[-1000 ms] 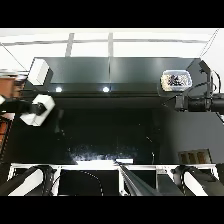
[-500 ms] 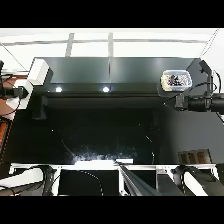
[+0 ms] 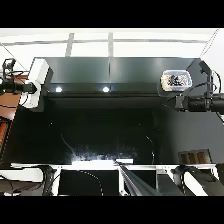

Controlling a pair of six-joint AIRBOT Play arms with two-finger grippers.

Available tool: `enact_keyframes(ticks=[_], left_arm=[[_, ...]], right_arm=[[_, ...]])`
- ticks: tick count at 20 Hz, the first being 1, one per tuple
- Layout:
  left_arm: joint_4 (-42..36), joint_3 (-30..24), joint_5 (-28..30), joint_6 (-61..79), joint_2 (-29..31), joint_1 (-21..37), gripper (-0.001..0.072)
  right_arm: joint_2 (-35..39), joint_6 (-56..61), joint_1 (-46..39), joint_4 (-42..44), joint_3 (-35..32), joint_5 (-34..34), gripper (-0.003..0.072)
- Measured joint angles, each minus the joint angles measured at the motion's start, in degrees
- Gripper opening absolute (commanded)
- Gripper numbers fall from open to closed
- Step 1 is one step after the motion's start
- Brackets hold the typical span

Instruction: Fold the box and place the chain.

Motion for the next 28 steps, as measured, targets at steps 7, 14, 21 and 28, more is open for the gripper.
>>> enact_keyframes(ticks=[7, 14, 21, 28], left_arm=[[1.8, 6.6, -17.2, -8.7, 10.8, -0.7, 0.0133], [6.9, 2.8, -30.2, -31.8, 31.8, -11.7, 0.0021], [11.0, -26.3, -15.1, -37.9, 60.9, -38.9, 0.0022], [15.0, -40.1, -10.9, -41.3, 73.4, -46.6, 0.0025]], right_arm=[[0.1, 0.3, 0.0, 0.3, 2.6, 1.7, 0.0011], [10.9, 4.1, 0.0, -9.0, 8.8, 2.3, 0.0009], [23.5, 5.9, 0.0, -19.6, -10.4, -12.3, 0.0013], [25.1, 4.2, 0.0, -19.3, -17.4, -18.5, 0.0015]])
